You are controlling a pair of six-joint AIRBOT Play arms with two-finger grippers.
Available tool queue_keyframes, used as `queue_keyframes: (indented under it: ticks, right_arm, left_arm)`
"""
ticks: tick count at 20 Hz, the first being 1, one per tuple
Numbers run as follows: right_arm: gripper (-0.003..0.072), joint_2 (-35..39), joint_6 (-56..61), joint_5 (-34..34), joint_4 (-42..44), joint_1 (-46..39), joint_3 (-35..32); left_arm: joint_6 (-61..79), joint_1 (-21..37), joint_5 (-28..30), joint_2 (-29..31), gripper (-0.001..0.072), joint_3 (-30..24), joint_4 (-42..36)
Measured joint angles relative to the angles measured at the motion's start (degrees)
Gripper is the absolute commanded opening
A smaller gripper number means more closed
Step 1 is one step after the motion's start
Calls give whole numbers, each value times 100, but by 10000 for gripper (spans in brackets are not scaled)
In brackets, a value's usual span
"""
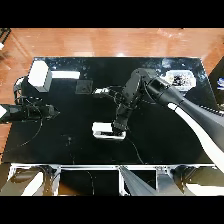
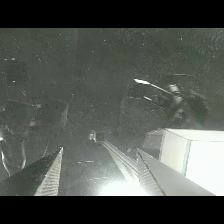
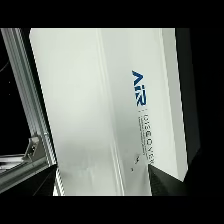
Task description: Fold the box and place the chain.
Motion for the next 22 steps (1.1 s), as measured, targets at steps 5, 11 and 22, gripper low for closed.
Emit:
queue_keyframes:
  ticks: [5,11,22]
  right_arm:
    - [702,-83,-22,87,9,0,2]
    - [702,-203,-44,179,20,0,2]
    - [701,-232,-37,437,-216,225,2]
  left_arm:
    - [0,0,-2,0,564,0,0]
    - [0,0,2,0,564,0,0]
    - [2,0,20,0,564,0,0]
